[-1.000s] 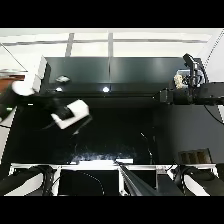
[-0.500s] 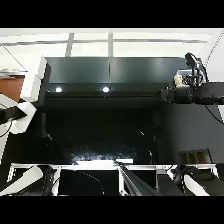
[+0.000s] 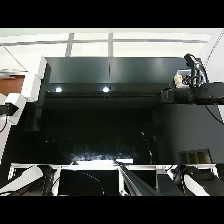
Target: Fold the box and place the chain.
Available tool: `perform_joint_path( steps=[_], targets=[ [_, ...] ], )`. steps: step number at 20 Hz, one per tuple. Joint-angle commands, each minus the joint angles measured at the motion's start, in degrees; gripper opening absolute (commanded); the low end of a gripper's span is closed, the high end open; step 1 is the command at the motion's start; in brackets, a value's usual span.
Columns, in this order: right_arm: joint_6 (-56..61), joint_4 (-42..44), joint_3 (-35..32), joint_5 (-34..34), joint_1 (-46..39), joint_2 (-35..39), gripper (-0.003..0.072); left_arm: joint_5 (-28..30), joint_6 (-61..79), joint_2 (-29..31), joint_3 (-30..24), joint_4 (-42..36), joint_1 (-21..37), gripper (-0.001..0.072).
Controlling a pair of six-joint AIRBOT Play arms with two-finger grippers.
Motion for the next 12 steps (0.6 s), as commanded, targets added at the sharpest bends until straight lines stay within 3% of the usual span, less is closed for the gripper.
perform_joint_path(
  steps=[1, 8, 9, 10, 12],
  targets=[
    [0.7, -0.3, 0.0, -0.1, 0.0, 0.0, 0.0019, 3.0, 2.8, -2.8, 0.0, -1.1, -1.9, 0.0241],
    [1.8, -0.3, 0.0, -0.1, 0.0, 0.0, 0.0019, 2.8, 3.1, -4.3, 0.0, -2.8, -3.1, 0.0247],
    [1.8, -0.3, 0.0, -0.1, 0.0, 0.0, 0.0019, 2.4, 3.1, -4.3, 0.0, -3.3, -3.2, 0.0358],
    [1.9, -0.3, 0.0, -0.1, 0.0, 0.0, 0.0018, 2.5, 3.1, -4.3, 0.0, -3.5, -3.3, 0.0691],
    [1.9, -0.1, 0.0, -0.3, 0.0, 0.0, 0.0018, 2.6, 1.7, -4.1, 0.0, -4.0, -3.5, 0.0711]
  ],
)
